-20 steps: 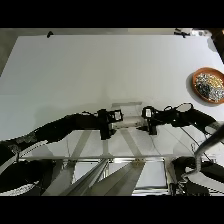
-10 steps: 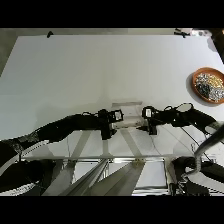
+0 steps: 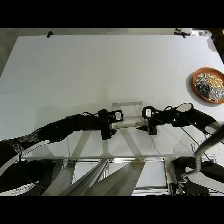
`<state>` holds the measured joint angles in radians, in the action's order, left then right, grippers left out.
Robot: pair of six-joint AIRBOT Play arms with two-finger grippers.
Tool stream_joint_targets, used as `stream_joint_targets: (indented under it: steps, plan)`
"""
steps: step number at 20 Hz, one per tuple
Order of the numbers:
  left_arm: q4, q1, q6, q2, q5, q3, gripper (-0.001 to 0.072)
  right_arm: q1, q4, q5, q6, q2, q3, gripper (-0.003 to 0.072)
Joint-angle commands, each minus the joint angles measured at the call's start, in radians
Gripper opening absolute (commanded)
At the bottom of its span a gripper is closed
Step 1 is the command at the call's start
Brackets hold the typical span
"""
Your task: Fold the box and place the chain.
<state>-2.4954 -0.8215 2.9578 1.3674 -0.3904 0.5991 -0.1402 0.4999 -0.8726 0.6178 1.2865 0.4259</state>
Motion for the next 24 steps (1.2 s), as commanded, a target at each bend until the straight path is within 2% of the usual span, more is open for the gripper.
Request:
stream_joint_targets:
  steps: [1, 15, 16, 18, 19, 24]
  plan:
    - [0.001, 0.001, 0.001, 0.001, 0.002, 0.0, 0.0257, -0.001, 0.0, 0.0, 0.0, 0.0, 0.0, 0.0358]
    - [0.002, 0.001, 0.001, 0.001, 0.002, 0.0, 0.0257, -0.001, 0.001, -0.033, -0.002, 0.0, 0.0, 0.0359]
    - [0.002, 0.001, 0.001, 0.001, 0.002, 0.0, 0.0257, -0.001, -0.002, -0.033, -0.022, 0.0, 0.0, 0.04]
    - [0.001, 0.001, 0.001, 0.001, 0.002, 0.0, 0.0257, -0.001, 0.0, -0.026, -0.051, 0.0, 0.0, 0.067]
    - [0.002, 0.001, 0.001, 0.001, 0.002, 0.0, 0.0257, -0.001, 0.001, -0.024, -0.068, -0.001, 0.0, 0.0695]
    - [0.002, 0.001, 0.001, 0.001, 0.002, 0.0, 0.0257, 0.001, 0.082, -0.02, -0.136, -0.069, 0.0, 0.0695]
